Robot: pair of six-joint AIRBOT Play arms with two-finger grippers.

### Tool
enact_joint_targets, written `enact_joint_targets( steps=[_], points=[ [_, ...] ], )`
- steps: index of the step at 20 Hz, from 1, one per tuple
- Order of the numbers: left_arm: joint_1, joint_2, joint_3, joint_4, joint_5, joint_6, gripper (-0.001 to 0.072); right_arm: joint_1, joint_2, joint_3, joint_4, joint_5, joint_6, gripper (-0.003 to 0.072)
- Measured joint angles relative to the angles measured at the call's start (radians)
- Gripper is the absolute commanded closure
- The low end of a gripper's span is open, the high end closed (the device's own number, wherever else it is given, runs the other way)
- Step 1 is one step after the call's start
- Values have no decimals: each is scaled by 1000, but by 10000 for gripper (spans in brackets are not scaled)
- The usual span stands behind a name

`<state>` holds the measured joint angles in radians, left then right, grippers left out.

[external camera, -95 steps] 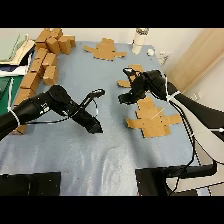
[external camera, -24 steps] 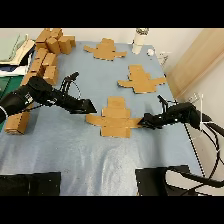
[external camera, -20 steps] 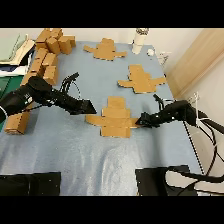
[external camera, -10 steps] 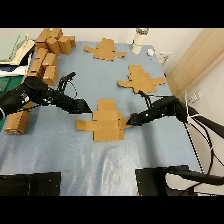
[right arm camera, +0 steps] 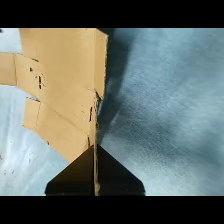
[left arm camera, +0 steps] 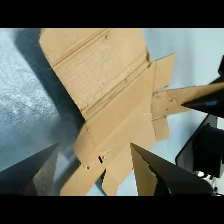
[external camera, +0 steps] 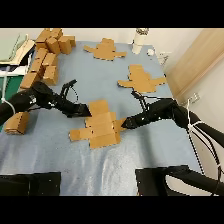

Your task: Fold the box.

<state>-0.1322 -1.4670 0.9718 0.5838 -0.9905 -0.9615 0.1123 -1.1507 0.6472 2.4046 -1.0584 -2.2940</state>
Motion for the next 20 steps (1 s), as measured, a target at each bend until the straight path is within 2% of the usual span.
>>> enact_joint_targets(
  steps=[5, 9, 13, 14, 20],
  points=[
    [2, -97, 8, -152, -3, 140, -11, 12, 6, -2, 3, -10, -2, 682],
    [7, -161, 59, -236, -28, 209, -11, 14, 6, -2, 3, -26, -2, 682],
    [23, -210, 113, -306, -117, 257, -11, 13, 6, -2, 2, -31, -2, 682],
    [26, -217, 119, -317, -137, 264, 45, 13, 6, -2, 0, -30, -3, 682],
    [43, -242, 135, -341, -264, 289, 49, 13, 6, -2, -4, -3, -3, 682]
  ],
)
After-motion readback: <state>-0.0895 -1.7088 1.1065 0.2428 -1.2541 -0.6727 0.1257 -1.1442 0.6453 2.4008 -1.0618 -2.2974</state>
